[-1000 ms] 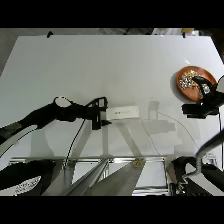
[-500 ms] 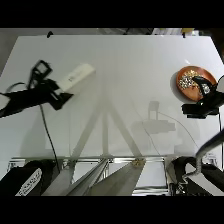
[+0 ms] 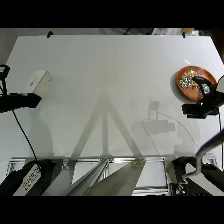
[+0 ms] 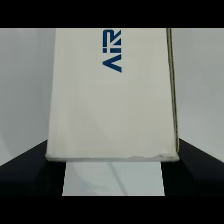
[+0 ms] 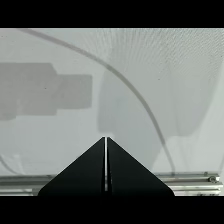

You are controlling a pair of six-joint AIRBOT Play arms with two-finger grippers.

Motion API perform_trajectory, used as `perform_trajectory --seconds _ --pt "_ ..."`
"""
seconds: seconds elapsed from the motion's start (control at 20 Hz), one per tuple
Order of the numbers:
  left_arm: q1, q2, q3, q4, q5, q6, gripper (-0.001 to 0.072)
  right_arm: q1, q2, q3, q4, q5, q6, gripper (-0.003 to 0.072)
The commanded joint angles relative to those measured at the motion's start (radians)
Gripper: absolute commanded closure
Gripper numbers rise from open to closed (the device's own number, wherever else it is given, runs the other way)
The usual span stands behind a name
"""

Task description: Fold the box and place the chain.

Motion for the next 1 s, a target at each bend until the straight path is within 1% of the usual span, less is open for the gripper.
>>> perform_trajectory --seconds 0.0,0.1,0.15,0.2,0.25,0.3,0.4,0.55,0.6,0.75,0.85,0.95 --pt "0.020 -0.094 -0.022 0.033 -0.037 -0.076 0.0546 -0.001 0.001 0.001 0.000 0.000 0.000 0.0678" --pt "0.020 -0.114 -0.047 0.033 -0.036 -0.076 0.0355 -0.001 0.001 0.001 0.000 0.000 0.000 0.0678" --pt "0.020 -0.114 -0.056 0.033 -0.036 -0.076 0.0314 0.000 0.001 0.001 0.000 0.000 0.000 0.0678" --pt "0.019 -0.114 -0.056 0.033 -0.037 -0.077 0.0292 0.000 0.001 0.001 0.000 0.000 0.000 0.0678" --pt "0.019 -0.114 -0.056 0.032 -0.037 -0.086 0.0234 -0.001 0.001 0.001 0.000 0.000 0.000 0.0678" --pt "0.019 -0.114 -0.056 0.033 -0.036 -0.106 0.0155 -0.001 0.001 0.001 0.000 0.000 0.000 0.0678" --pt "0.019 -0.114 -0.056 0.033 -0.038 -0.117 0.0058 0.000 0.001 0.000 0.000 0.000 0.000 0.0678" --pt "0.019 -0.114 -0.056 0.033 -0.053 -0.117 0.0053 -0.001 0.001 0.001 0.000 0.000 0.000 0.0678" --pt "0.019 -0.113 -0.056 0.033 -0.062 -0.119 0.0017 0.000 0.001 0.000 0.000 0.000 0.000 0.0678" --pt "0.019 -0.099 -0.056 0.033 -0.093 -0.121 0.0017 0.000 0.001 0.001 0.000 0.000 0.000 0.0678" --pt "0.018 -0.050 -0.056 0.033 -0.096 -0.120 0.0018 -0.001 0.001 0.001 0.000 0.000 0.000 0.0678" --pt "0.018 0.027 -0.056 0.032 -0.096 -0.121 0.0018 0.000 0.001 0.001 0.000 0.000 0.000 0.0678"
